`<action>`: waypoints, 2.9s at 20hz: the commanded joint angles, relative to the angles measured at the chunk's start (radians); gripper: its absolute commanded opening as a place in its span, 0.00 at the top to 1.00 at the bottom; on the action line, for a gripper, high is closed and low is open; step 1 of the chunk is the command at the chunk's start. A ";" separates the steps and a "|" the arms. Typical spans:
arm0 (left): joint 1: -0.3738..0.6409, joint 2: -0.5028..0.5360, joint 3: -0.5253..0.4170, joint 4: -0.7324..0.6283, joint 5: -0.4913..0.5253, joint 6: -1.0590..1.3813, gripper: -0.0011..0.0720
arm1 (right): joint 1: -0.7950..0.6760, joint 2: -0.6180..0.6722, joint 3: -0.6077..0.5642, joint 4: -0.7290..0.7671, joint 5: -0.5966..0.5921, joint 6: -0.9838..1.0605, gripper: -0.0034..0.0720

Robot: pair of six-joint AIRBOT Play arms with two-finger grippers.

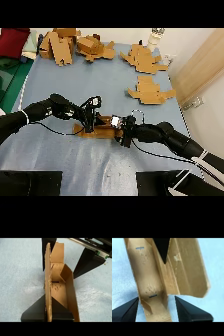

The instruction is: Fold the box.

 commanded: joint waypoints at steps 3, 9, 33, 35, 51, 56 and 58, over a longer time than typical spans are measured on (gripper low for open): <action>0.000 0.000 0.000 0.000 0.000 0.000 0.97 | -0.060 -0.061 0.038 0.175 -0.093 -0.219 0.00; 0.000 0.000 0.000 0.000 0.000 0.000 0.97 | -0.131 -0.194 0.145 0.280 -0.267 -0.368 0.00; 0.000 0.000 0.000 0.000 -0.015 0.000 0.97 | -0.162 -0.248 0.154 0.248 -0.207 -0.402 0.00; 0.000 0.000 0.000 0.000 -0.015 0.001 0.97 | -0.162 -0.248 0.154 0.248 -0.196 -0.402 0.00; 0.000 0.000 0.000 0.000 -0.014 0.001 0.97 | -0.151 -0.266 0.152 0.255 -0.255 -0.401 0.00; 0.000 0.000 0.000 0.000 -0.014 0.001 0.97 | -0.151 -0.266 0.152 0.255 -0.238 -0.379 0.00; 0.000 0.000 0.000 0.000 -0.014 0.001 0.97 | -0.151 -0.266 0.152 0.255 -0.238 -0.378 0.00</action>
